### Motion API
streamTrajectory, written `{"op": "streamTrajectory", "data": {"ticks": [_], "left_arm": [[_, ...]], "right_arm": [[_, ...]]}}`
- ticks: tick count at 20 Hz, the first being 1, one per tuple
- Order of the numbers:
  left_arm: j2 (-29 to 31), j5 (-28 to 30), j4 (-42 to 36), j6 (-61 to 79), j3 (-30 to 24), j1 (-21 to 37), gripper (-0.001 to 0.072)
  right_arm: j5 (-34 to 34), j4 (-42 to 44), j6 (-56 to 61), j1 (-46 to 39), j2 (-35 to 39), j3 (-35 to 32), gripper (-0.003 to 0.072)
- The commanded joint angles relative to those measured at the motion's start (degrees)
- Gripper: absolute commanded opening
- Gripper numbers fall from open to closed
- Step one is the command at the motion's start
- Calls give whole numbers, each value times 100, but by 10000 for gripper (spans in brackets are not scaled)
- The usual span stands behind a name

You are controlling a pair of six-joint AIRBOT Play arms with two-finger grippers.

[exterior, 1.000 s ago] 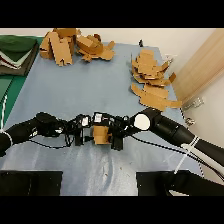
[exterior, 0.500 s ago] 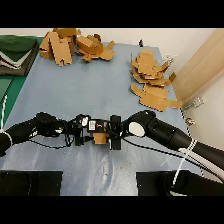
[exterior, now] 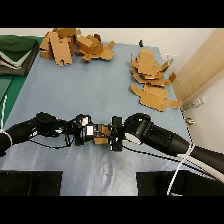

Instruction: Fold the box.

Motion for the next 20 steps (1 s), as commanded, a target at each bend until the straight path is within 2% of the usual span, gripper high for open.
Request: {"op": "streamTrajectory", "data": {"ticks": [1, 9, 14, 20], "left_arm": [[0, 2, 4, 7, 4, 2, 457], [0, 2, 4, 7, 4, 2, 457], [0, 2, 2, 7, 4, 2, 457], [2, 0, 4, 9, 4, 2, 457]], "right_arm": [[131, -417, 422, 186, -4, 2, 386], [-11, -640, 787, 503, -52, 2, 385], [-136, -1169, 1023, 503, -94, 2, 384], [-116, -1145, 1176, 739, -267, 4, 385]]}}
